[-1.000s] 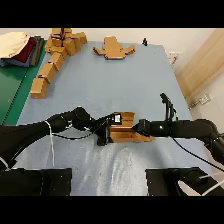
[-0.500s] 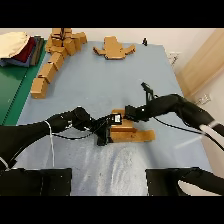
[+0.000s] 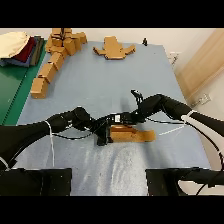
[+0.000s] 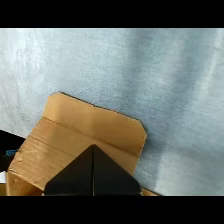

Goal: Fold the box.

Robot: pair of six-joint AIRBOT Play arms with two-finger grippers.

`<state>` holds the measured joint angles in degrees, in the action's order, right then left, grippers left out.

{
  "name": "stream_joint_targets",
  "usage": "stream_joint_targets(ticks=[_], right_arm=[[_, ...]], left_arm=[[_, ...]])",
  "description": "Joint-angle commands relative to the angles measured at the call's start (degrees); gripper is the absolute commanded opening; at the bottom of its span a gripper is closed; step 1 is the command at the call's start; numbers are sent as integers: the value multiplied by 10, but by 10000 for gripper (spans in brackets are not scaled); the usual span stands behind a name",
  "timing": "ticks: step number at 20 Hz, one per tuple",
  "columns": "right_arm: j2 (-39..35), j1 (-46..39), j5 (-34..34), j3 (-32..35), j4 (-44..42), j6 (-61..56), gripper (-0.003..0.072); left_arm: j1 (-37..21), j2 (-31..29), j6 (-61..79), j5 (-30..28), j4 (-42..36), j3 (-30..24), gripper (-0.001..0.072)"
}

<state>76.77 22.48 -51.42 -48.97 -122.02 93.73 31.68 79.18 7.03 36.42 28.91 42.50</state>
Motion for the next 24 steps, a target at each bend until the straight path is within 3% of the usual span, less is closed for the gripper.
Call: stream_joint_targets(ticks=[1, 4, 7, 9, 11, 12, 13, 14, 17, 21, 24], right_arm=[[-22, 0, -11, -11, 1, 35, 6], [-104, 0, -21, -24, 4, 69, 5], [-197, 2, -82, -10, 72, 73, 4], [-263, 4, -117, 36, 98, 86, 4], [-328, 8, -148, 98, 91, 189, 6], [-355, 9, -156, 127, 96, 241, 51], [-371, 9, -151, 150, 104, 283, 259], [-380, 9, -138, 171, 123, 324, 418], [-360, 9, -71, 198, 197, 386, 529], [-290, 9, 41, 199, 236, 478, 529], [-253, 9, 57, 199, 194, 545, 529]], left_arm=[[0, 0, 0, 0, 0, 0, 524], [0, 0, 0, 0, 0, 0, 524], [0, 0, 0, 0, 0, 0, 524], [0, 0, 0, 0, 0, 0, 524], [0, 0, 0, 0, 0, 0, 524], [0, 0, 0, 0, 0, 0, 524], [0, 0, 0, 0, 0, 0, 524], [0, 0, 0, 0, 0, 0, 524], [0, 0, 0, 0, 0, 0, 524], [0, 0, 0, 0, 0, 0, 524], [0, 0, 0, 0, 0, 0, 524]])
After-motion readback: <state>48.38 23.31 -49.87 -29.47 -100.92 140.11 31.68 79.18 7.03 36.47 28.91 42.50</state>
